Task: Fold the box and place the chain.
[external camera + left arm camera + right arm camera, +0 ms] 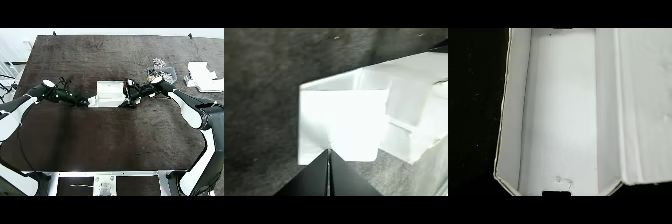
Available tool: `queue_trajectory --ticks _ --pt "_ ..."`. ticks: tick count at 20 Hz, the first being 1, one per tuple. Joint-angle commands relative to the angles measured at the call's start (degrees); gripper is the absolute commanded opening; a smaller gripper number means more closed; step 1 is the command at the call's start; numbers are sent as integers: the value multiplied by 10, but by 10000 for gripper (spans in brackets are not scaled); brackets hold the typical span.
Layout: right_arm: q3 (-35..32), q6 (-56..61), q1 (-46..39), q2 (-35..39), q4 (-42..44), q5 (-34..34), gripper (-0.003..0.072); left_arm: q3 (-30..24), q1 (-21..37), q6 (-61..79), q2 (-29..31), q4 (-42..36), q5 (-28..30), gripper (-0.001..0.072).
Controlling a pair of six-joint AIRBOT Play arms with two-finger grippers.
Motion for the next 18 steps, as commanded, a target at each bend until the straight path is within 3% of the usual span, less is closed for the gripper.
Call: queue_trajectory --ticks 1,7,18 --pt "0 0 0 0 0 0 525 15 7 1 9 19 -1 14" --pt "0 0 0 0 0 0 525 21 15 -39 18 96 -5 14" --pt "0 0 0 0 0 0 525 21 -15 -29 -33 62 16 13"
